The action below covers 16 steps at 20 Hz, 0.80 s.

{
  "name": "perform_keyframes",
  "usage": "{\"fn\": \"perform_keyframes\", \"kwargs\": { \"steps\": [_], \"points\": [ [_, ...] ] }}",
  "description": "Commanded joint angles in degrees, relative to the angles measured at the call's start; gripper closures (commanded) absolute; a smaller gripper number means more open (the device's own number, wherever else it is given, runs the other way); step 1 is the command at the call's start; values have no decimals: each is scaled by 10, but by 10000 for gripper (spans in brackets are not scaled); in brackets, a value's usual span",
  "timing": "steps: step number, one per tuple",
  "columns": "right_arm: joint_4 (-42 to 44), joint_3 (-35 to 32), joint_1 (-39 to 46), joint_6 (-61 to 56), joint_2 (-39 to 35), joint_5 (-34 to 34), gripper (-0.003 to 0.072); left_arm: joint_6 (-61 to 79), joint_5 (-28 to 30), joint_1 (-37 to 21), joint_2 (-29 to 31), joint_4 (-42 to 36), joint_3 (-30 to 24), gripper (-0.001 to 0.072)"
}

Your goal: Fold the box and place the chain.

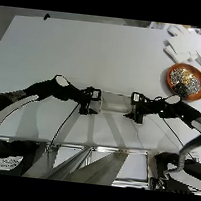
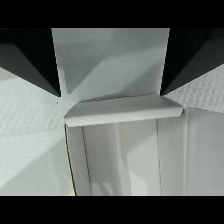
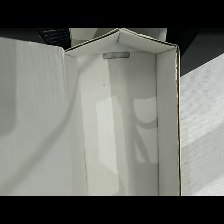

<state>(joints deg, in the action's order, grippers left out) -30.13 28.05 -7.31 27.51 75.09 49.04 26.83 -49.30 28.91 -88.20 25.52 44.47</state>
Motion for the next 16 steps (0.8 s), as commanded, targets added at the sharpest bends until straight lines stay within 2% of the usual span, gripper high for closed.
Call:
{"fn": "perform_keyframes", "kwargs": {
  "steps": [1, 7, 16],
  "points": [
    [0, 0, 0, 0, 0, 0, 388, 4, 5, 4, -2, -18, 0, 4],
    [0, 0, 0, 0, 0, 0, 388, 17, 7, 4, -6, -48, 0, 4],
    [0, 0, 0, 0, 0, 0, 388, 19, 4, 11, -7, -46, 0, 0]
  ]
}}
